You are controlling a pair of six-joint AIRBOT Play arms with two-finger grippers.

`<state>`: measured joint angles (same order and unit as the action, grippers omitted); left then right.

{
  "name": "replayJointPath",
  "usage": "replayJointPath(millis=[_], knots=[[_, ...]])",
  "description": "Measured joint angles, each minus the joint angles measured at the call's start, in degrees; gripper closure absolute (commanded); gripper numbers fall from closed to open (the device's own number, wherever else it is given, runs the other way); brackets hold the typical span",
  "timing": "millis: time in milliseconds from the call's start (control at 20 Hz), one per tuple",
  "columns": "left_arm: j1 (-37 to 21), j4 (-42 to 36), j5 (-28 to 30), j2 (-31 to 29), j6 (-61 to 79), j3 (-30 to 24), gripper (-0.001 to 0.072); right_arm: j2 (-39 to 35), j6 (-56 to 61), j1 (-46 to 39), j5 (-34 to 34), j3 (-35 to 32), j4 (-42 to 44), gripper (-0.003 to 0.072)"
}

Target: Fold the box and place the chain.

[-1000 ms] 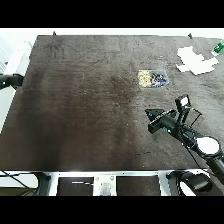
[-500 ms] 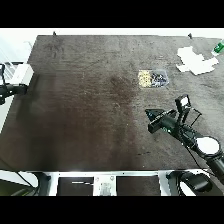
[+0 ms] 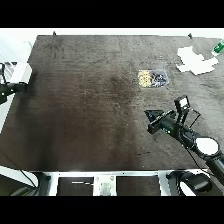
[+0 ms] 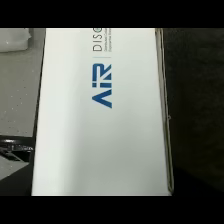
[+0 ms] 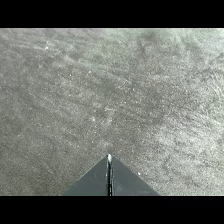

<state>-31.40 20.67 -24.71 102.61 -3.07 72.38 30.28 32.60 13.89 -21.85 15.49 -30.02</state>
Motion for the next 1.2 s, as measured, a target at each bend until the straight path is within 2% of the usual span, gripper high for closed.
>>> replayJointPath(millis=[50,100,150,200,250,300,350,550,750,900,950,1000,1050,1200], knots=[[0.0,0.0,-0.4,0.6,0.0,0.1,0.0686,0.0,0.0,0.0,0.0,-0.1,0.0,0.0677],[0.0,-0.2,-0.4,0.9,0.0,0.3,0.0543,0.0,0.0,0.0,0.0,-0.1,0.0,0.0677],[0.0,-0.3,-0.6,1.2,0.1,0.3,0.0201,0.0,0.0,0.0,0.0,-0.2,0.0,0.0677],[0.0,-0.2,-0.7,1.5,0.2,0.3,0.0085,0.0,0.0,0.0,0.0,-0.2,0.0,0.0678],[0.0,-0.2,-1.0,1.6,0.2,0.5,0.0082,0.0,0.0,0.0,0.0,-0.2,0.0,0.0678],[0.0,-0.4,-1.0,1.6,0.2,0.5,0.0025,0.0,0.0,0.0,0.0,-0.2,0.0,0.0677],[0.0,-0.4,-1.1,1.8,0.2,0.6,-0.0003,0.0,0.0,0.0,0.0,-0.2,0.0,0.0677],[0.0,0.7,-1.9,1.3,-1.9,1.2,-0.0004,0.0,0.0,0.0,0.0,-0.2,0.0,0.0677],[-0.7,4.9,-3.1,-2.6,-5.4,1.5,-0.0004,0.0,0.0,0.0,0.0,-0.2,0.0,0.0677],[-2.5,7.3,-5.6,-7.5,-7.9,1.6,0.0014,0.0,0.0,0.0,0.0,-0.2,0.0,0.0677],[-3.2,7.7,-7.1,-9.8,-8.5,1.6,0.0176,0.0,0.0,0.0,0.0,-0.2,0.0,0.0677],[-3.8,7.8,-8.6,-12.2,-8.9,1.6,0.0452,0.0,0.0,0.0,0.0,-0.1,0.0,0.0676],[-4.3,8.2,-10.4,-14.8,-9.2,1.6,0.0684,0.0,0.0,0.0,0.0,0.0,0.0,0.0676],[-5.2,8.6,-15.6,-22.9,-9.3,1.6,0.0693,-0.4,0.0,0.0,0.2,0.3,0.0,0.0676]])
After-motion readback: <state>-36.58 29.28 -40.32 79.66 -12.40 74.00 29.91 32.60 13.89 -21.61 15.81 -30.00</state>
